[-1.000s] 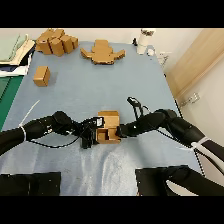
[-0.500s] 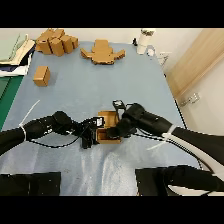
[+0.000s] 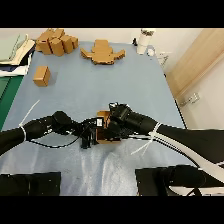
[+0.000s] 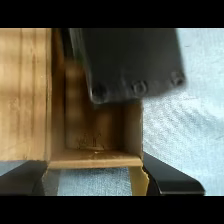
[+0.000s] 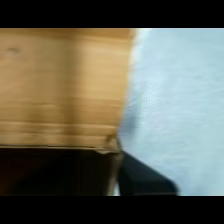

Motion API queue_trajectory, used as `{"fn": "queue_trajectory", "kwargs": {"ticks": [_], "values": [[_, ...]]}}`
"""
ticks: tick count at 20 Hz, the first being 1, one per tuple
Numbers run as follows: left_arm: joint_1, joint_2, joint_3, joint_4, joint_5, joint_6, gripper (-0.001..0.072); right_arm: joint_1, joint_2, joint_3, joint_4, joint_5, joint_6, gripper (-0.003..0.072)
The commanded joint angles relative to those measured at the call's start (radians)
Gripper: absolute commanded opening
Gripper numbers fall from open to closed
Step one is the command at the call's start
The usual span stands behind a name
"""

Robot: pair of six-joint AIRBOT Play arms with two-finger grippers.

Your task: Fold the box.

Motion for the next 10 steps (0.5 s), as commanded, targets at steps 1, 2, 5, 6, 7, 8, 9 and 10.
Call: {"fn": "queue_trajectory", "kwargs": {"ticks": [1, 2, 5, 6, 7, 8, 9, 10], "values": [[0.0, 0.0, 0.0, -0.002, 0.001, -0.005, 0.0468, 0.001, 0.009, 0.004, 0.021, -0.027, -0.011, 0.042], [0.0, 0.0, 0.0, -0.002, 0.001, -0.005, 0.0468, 0.001, 0.024, 0.005, 0.024, -0.036, -0.018, 0.0419], [0.0, 0.0, 0.0, -0.002, 0.001, -0.005, 0.0468, -0.001, 0.105, 0.005, 0.019, -0.088, -0.019, 0.042], [0.0, 0.0, 0.0, -0.002, 0.001, -0.005, 0.0468, -0.002, 0.146, 0.005, 0.0, -0.106, -0.018, 0.042], [0.0, 0.0, 0.0, -0.002, 0.001, -0.005, 0.0468, -0.003, 0.188, 0.005, -0.02, -0.112, -0.018, 0.042], [0.0, 0.0, 0.0, -0.002, 0.001, -0.005, 0.0468, -0.01, 0.237, 0.005, -0.043, -0.113, -0.018, 0.0419], [0.0, 0.0, 0.0, -0.002, 0.001, -0.005, 0.0468, -0.026, 0.281, 0.004, -0.051, -0.111, -0.019, 0.0419], [0.0, 0.0, 0.0, -0.002, 0.001, -0.005, 0.0468, -0.055, 0.323, 0.003, -0.071, -0.113, -0.019, 0.0419]]}}
